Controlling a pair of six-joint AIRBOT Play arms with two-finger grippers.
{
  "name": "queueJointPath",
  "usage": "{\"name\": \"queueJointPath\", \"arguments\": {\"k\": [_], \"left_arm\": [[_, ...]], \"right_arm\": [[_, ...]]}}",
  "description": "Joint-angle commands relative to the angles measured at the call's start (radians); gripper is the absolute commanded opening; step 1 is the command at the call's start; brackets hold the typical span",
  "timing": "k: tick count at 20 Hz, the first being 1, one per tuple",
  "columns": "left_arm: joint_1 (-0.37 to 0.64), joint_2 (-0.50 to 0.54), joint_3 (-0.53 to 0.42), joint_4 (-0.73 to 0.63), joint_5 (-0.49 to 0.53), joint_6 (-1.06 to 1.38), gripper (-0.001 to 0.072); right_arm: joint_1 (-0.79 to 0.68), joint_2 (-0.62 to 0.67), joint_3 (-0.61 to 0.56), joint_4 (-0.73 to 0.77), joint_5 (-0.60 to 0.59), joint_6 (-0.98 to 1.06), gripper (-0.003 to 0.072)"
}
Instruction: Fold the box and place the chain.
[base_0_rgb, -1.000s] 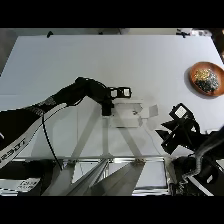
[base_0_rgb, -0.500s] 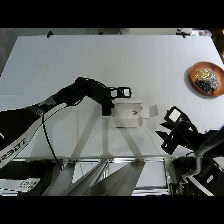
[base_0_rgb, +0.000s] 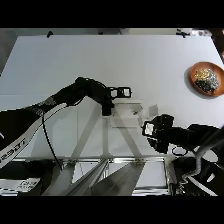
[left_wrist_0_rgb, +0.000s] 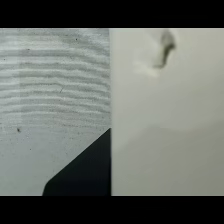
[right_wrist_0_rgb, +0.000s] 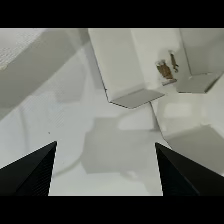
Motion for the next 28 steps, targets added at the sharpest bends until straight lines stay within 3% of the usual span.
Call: {"name": "queueJointPath", "arguments": {"k": [1, 7, 12, 17, 28], "left_arm": [[-0.001, 0.0, 0.001, 0.0, -0.001, 0.001, 0.0016], [-0.001, 0.0, 0.001, 0.0, -0.001, 0.001, 0.0016], [-0.001, 0.0, 0.001, 0.0, -0.001, 0.001, 0.0016], [-0.001, 0.0, 0.001, 0.0, -0.001, 0.001, 0.0016], [-0.001, 0.0, 0.001, 0.0, -0.001, 0.001, 0.0016]], "right_arm": [[0.018, -0.027, -0.035, 0.001, -0.068, -0.021, 0.0704], [0.018, -0.027, -0.187, -0.016, -0.344, -0.029, 0.0704], [0.018, -0.104, -0.203, -0.021, -0.494, -0.031, 0.0704], [0.018, -0.233, -0.203, -0.018, -0.582, -0.127, 0.0704], [-0.069, -0.248, -0.202, 0.044, -0.669, -0.16, 0.0699]]}}
